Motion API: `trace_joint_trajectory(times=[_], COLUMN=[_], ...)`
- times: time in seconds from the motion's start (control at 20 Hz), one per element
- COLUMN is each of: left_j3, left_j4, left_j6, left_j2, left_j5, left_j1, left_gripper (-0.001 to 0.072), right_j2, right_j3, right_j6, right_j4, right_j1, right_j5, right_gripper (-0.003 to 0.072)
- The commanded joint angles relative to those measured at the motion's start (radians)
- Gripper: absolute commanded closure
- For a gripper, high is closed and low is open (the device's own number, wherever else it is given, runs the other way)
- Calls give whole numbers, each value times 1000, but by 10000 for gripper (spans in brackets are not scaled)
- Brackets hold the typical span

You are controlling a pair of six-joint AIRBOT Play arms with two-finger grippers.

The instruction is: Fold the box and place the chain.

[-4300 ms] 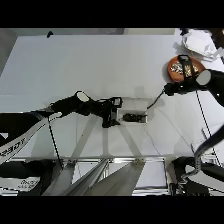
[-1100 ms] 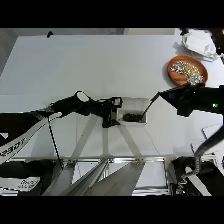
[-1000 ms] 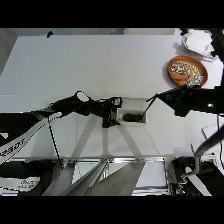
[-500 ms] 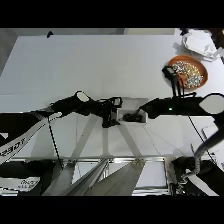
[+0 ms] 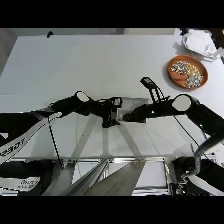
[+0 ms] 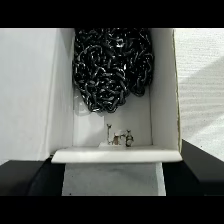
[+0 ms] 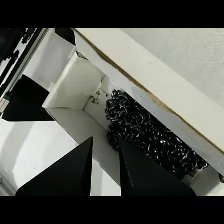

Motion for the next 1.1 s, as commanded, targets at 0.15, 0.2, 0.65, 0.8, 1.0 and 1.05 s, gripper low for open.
trace_joint_trajectory(times=[0.15, 0.2, 0.65, 0.8, 1.0, 1.05], left_j3=[0, 0, 0, 0, 0, 0], left_j4=[0, 0, 0, 0, 0, 0], left_j6=[0, 0, 0, 0, 0, 0], left_j2=[0, 0, 0, 0, 0, 0], left_j5=[0, 0, 0, 0, 0, 0], left_j1=[1, 1, 1, 1, 1, 1], left_gripper=[500, 500, 500, 500, 500, 500], right_j2=[34, 36, -26, -167, -354, -386], right_j3=[83, 133, 568, 640, 647, 647], right_j6=[3, 3, -94, -198, -336, -375], right_j4=[-4, -10, -88, -88, -125, -148], right_j1=[-42, -79, -283, -279, -256, -247], right_j5=[174, 258, 374, 362, 399, 440], right_gripper=[499, 501, 676, 677, 678, 678])
